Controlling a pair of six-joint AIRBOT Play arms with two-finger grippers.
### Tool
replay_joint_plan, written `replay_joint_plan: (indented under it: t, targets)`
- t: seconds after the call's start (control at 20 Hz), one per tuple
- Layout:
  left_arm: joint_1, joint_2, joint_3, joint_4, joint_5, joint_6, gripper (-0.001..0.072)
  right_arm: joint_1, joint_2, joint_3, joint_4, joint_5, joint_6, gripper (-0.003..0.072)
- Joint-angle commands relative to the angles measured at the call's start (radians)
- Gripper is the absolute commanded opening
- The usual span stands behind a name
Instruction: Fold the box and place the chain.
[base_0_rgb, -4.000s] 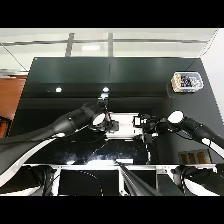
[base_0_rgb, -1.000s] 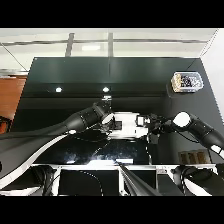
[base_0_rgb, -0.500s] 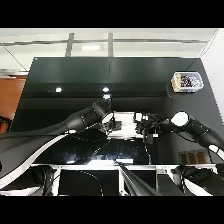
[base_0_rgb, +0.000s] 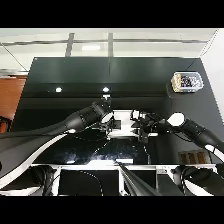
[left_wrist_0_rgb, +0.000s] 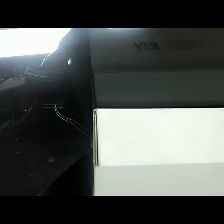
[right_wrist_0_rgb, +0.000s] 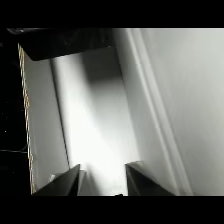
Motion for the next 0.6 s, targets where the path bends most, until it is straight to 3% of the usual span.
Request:
replay_joint_plan:
  t: [0.0,0.1,0.15,0.25,0.4,0.55]
  targets:
    - [0.0,0.0,0.001,-0.002,0.001,0.003,0.0028,0.002,-0.003,0.0,-0.003,-0.009,0.01,0.0382]
    - [0.0,0.0,0.001,-0.002,0.001,0.003,0.0028,0.002,-0.003,0.0,-0.004,-0.009,0.01,0.0187]
    - [0.0,0.0,0.001,-0.002,0.002,0.003,0.0028,0.002,-0.003,0.0,-0.004,-0.014,0.01,0.0326]
    - [0.0,0.0,0.001,-0.002,0.003,0.003,0.0028,-0.005,0.003,0.002,-0.024,-0.005,0.035,0.0012]
    - [0.002,0.0,0.001,0.0,0.011,0.003,0.0029,-0.074,0.084,0.026,-0.136,0.071,0.325,0.0018]
    - [0.002,0.0,0.001,0.0,0.009,0.003,0.0029,-0.249,0.207,0.089,-0.229,0.235,0.596,0.0018]
